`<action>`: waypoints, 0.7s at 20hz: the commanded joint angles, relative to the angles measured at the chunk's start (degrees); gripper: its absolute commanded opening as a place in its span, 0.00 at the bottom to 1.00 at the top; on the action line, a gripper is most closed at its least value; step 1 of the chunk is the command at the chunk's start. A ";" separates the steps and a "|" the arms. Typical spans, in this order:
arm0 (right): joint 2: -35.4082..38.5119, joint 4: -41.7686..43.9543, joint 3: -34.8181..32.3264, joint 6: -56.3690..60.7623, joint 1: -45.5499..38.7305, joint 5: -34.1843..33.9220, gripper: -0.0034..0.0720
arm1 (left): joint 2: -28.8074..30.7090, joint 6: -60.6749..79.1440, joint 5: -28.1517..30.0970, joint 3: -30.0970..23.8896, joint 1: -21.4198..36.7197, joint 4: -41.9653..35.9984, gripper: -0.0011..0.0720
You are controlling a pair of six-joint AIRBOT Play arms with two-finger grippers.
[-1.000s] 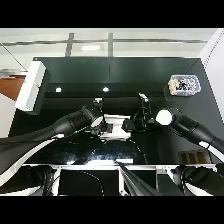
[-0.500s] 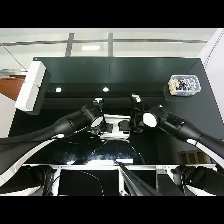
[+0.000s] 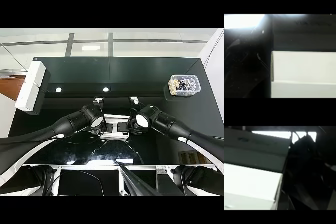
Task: Fold the box and place the chain.
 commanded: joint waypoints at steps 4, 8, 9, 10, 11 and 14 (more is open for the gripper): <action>-1.95 -2.19 4.33 4.20 0.11 4.28 0.39 | 0.02 -0.02 -0.04 0.02 0.04 0.50 0.05; -4.24 -2.67 6.60 4.79 0.94 5.73 0.38 | 0.02 0.00 -0.04 0.02 0.04 0.55 0.05; -4.76 -2.86 6.60 5.38 1.27 6.14 0.38 | 0.02 -0.02 -0.02 0.02 0.04 0.55 0.05; -5.38 -3.45 6.60 5.81 1.68 6.73 0.38 | 0.02 0.00 -0.07 0.02 0.04 0.55 0.05; -5.90 -4.04 6.60 5.88 2.12 7.06 0.36 | 0.02 0.00 -0.09 0.02 0.04 0.55 0.05; -6.38 -4.87 6.60 6.45 2.62 6.58 0.29 | 0.02 0.00 -0.09 0.02 0.02 0.52 0.05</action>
